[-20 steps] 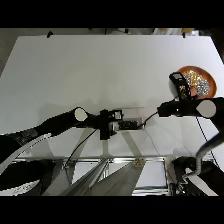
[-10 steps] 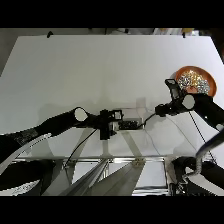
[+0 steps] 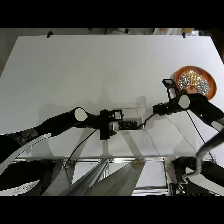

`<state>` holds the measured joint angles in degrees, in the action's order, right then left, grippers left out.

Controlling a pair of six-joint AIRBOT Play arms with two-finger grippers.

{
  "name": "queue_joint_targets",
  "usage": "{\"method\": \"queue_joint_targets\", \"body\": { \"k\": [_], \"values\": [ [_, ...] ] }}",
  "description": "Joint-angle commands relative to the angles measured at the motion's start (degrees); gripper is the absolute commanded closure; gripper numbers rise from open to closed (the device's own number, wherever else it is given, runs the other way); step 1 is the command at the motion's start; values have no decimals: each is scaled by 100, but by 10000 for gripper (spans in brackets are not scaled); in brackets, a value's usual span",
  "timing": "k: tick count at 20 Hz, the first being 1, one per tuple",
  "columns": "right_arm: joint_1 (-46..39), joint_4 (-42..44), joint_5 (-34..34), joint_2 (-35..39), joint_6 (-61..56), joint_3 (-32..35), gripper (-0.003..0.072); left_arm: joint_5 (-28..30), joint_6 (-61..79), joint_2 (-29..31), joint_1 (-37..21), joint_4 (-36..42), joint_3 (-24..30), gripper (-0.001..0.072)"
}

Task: Fold the box and place the chain.

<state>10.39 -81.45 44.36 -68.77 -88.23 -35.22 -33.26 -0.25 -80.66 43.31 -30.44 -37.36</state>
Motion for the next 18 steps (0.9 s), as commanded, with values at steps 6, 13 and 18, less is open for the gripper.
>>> {"method": "queue_joint_targets", "body": {
  "k": [6, 13, 18],
  "values": [
    [343, -39, 953, 710, 431, 2, 669, 2, 2, 2, 0, -2, 2, 458],
    [1126, 1167, 1123, 2734, 452, 2, 669, 0, 2, 2, 0, -2, 2, 458],
    [1801, 2435, 822, 3145, 452, 2, 669, 0, 4, 4, 0, -2, 2, 458]
  ]
}}
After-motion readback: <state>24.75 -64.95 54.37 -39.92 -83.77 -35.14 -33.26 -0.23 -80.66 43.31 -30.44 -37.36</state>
